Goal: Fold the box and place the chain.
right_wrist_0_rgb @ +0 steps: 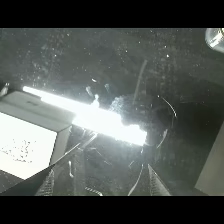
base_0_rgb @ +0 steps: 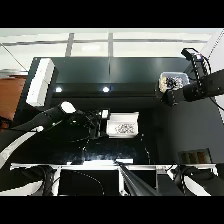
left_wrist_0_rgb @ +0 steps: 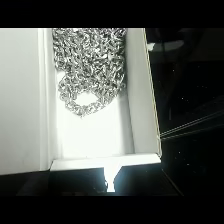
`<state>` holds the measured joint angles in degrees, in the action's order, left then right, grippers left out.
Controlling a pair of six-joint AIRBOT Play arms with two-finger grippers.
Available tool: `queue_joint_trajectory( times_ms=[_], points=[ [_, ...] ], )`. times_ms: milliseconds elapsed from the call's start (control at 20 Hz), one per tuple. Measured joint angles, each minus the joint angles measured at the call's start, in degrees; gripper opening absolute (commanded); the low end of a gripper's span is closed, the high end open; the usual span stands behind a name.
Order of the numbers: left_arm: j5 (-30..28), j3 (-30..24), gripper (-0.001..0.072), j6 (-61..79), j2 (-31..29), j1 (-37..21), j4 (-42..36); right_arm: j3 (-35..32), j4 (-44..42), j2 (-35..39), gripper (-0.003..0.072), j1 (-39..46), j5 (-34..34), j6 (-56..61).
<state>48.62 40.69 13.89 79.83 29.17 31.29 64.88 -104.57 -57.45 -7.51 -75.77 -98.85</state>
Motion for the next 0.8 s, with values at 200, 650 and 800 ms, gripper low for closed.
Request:
queue_joint_trajectory(
  times_ms=[200,650,800],
  points=[
    [-0.3,0.0,0.0481,-0.6,0.0,0.0,0.0,0.0,-0.1,-0.1,0.0707,0.0,2.1,-0.9],
    [-0.9,0.0,0.0480,-0.8,0.0,0.0,-0.1,0.0,-5.7,-7.3,0.0707,-8.7,5.7,-7.7],
    [-1.0,0.0,0.0481,-0.8,0.0,0.0,-0.1,0.0,-7.8,-10.2,0.0700,-12.5,8.0,-14.9]
  ],
)
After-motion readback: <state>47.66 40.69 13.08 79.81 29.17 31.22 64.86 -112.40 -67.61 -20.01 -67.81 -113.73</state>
